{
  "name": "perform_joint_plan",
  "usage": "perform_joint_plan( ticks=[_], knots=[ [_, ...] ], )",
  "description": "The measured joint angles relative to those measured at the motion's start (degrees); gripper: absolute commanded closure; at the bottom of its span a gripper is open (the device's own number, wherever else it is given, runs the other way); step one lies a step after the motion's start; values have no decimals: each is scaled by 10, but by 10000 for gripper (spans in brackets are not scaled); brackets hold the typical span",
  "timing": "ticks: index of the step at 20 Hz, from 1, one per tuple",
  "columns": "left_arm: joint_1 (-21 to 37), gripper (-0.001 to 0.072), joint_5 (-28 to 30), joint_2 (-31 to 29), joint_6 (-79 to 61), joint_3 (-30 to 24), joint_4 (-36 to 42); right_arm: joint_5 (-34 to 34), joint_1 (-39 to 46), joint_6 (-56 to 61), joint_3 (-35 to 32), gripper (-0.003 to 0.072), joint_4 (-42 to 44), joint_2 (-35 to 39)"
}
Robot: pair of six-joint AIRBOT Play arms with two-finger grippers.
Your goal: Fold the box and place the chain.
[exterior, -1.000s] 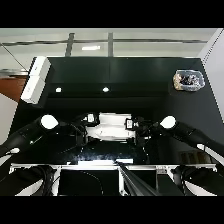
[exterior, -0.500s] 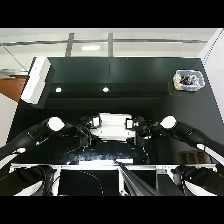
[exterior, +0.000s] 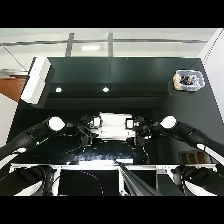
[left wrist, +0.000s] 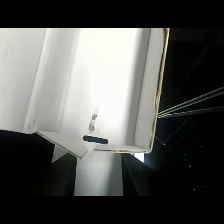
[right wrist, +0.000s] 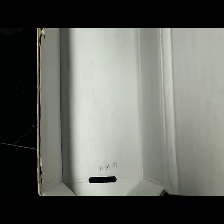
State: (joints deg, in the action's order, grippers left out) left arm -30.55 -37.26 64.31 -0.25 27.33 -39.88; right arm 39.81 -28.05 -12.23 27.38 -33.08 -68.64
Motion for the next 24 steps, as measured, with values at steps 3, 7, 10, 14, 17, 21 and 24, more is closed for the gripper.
perform_joint_plan(
  ticks=[3,7,10,14,17,21,24],
  knots=[
    [0,379,1,0,0,8,0,0,0,0,0,148,0,0],
    [-1,481,-8,1,0,12,7,0,0,0,0,148,0,0],
    [-1,485,-10,3,0,13,32,0,0,0,0,148,0,0],
    [-4,487,-7,15,-5,13,77,0,0,0,0,148,0,0],
    [-12,489,-2,23,-12,14,91,0,0,0,0,149,0,0],
    [-16,489,0,28,-20,14,67,0,0,0,0,148,0,0],
    [-19,333,2,29,-22,14,55,0,0,0,0,148,0,0]
  ],
)
